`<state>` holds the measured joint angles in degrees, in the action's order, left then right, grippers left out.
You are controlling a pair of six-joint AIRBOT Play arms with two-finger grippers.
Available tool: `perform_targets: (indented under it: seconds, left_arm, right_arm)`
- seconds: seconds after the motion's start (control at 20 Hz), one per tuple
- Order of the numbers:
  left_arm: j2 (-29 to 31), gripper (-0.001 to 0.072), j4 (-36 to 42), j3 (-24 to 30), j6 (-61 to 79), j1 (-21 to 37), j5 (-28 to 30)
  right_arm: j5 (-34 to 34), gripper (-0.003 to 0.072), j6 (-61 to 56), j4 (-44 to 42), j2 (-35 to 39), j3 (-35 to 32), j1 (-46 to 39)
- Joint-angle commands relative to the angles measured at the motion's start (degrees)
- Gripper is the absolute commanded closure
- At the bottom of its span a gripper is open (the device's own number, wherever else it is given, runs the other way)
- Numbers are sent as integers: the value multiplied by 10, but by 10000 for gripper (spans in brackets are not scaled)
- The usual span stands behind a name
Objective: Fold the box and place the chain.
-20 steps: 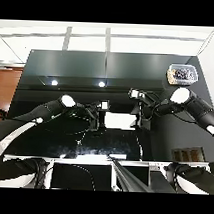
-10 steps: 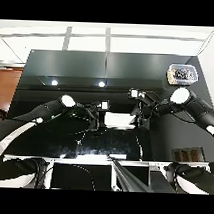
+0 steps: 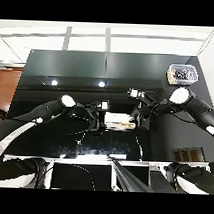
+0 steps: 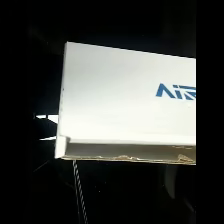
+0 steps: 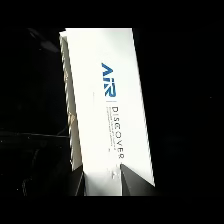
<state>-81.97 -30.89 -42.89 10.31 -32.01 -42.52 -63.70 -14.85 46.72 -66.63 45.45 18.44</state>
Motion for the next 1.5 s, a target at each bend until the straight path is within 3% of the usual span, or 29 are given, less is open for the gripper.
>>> perform_targets:
  seconds: [0.0, 0.4, 0.45, 1.35, 1.4, 1.45]
  left_arm:
    - [0, 327, 0, 0, 0, 0, 0]
    - [0, 327, 0, 0, 0, 0, 0]
    - [0, 327, 0, 0, 0, 0, 0]
    - [0, 327, 0, 0, 0, 0, 0]
    - [0, 327, 0, 0, 0, 0, 0]
    - [0, 327, 0, 0, 0, 0, 0]
  right_arm:
    - [1, 452, -4, 1, 0, 0, 10]
    - [-16, 449, -8, 22, 0, 0, 10]
    - [-17, 412, -8, 30, 0, 0, 10]
    - [-16, 408, -43, 37, 15, 0, 10]
    - [-17, 378, -45, 43, 15, 0, 10]
    - [-16, 291, -49, 46, 15, 0, 10]
